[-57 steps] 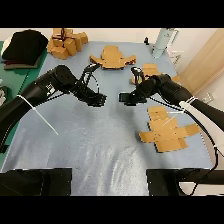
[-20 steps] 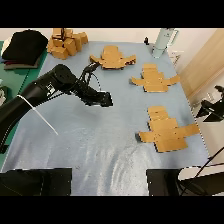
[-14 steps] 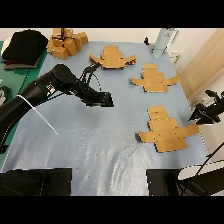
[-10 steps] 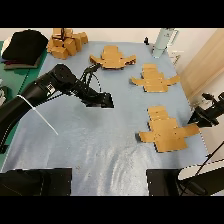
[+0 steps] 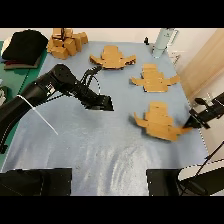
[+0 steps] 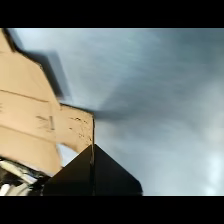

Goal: Fold the box.

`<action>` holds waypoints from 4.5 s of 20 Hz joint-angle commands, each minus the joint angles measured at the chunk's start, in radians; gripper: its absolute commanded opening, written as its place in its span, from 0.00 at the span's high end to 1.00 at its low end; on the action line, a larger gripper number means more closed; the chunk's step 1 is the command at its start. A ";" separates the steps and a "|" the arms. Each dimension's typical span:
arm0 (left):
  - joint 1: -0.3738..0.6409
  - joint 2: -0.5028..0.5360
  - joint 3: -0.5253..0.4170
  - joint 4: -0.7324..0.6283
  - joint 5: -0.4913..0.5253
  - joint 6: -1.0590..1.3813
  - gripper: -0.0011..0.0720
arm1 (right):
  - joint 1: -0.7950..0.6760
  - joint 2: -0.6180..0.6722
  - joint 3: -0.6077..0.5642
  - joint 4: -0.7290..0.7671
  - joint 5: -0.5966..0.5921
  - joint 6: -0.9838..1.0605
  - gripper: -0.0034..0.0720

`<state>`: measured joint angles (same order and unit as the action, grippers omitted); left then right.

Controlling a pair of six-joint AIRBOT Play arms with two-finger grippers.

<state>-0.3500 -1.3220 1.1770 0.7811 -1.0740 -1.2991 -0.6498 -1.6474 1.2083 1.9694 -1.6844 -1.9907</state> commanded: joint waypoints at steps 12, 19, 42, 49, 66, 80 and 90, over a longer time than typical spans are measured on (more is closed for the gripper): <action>0.002 -0.001 0.000 0.008 -0.051 0.178 0.03 | 0.621 0.328 -0.309 0.197 0.491 0.173 0.74; 0.002 -0.001 0.000 0.004 -0.090 0.183 0.03 | 0.657 0.261 -0.309 0.113 0.472 0.211 0.54; 0.229 -0.224 -0.067 -0.300 0.007 0.522 0.03 | 0.796 0.581 -0.554 0.355 0.698 -0.209 0.96; 0.225 -0.394 0.002 -0.503 -0.011 0.716 0.12 | 0.796 0.581 -0.554 0.357 0.685 -0.209 0.96; 0.227 -0.457 0.008 -0.633 -0.183 0.907 0.60 | 0.796 0.579 -0.554 0.356 0.681 -0.209 0.95; 0.250 -0.457 0.008 -0.554 -0.195 0.887 0.90 | 0.796 0.557 -0.553 0.357 0.674 -0.209 0.95; 0.239 -0.451 0.008 -0.631 -0.246 0.931 0.97 | 0.776 0.558 -0.545 0.286 0.763 -0.109 0.51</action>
<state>-0.1032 -1.7763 1.1843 0.1696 -1.3113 -0.4065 0.1398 -1.0897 0.6575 2.3104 -0.9749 -2.1693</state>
